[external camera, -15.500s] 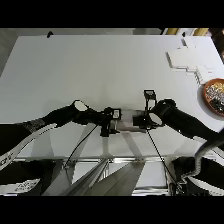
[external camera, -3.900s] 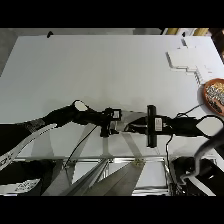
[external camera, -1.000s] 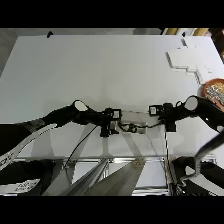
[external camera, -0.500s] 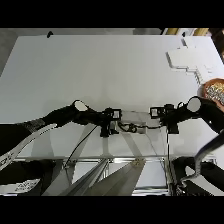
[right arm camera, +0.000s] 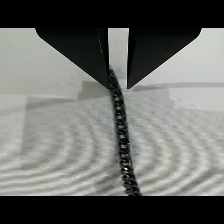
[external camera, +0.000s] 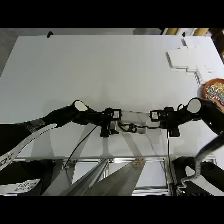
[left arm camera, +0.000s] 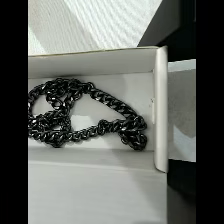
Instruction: Fold the box and place the chain.
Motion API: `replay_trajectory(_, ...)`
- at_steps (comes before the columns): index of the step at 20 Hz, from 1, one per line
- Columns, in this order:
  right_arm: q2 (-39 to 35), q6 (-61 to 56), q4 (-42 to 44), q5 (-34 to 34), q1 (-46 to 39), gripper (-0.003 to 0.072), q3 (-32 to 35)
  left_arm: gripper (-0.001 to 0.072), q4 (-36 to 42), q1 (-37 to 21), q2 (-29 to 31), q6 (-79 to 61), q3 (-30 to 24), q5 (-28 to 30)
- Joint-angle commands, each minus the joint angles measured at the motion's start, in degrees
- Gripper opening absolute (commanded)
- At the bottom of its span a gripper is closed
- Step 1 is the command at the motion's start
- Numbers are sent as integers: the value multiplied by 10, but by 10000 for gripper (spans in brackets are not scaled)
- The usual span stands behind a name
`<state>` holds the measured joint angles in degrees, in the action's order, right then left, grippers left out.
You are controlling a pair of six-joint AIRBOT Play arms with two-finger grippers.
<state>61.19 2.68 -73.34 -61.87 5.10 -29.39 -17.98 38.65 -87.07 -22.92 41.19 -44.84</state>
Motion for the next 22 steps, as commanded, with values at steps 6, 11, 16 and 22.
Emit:
replay_trajectory(6,2,19,1,29,0,16,17,391,0,0,0,0,0,0)
replay_trajectory(11,1,19,1,24,0,21,17,391,0,0,0,0,0,0)
replay_trajectory(16,-23,19,3,30,0,190,21,391,0,0,0,0,0,0)
replay_trajectory(22,-27,19,4,52,0,156,35,391,0,0,0,0,0,0)
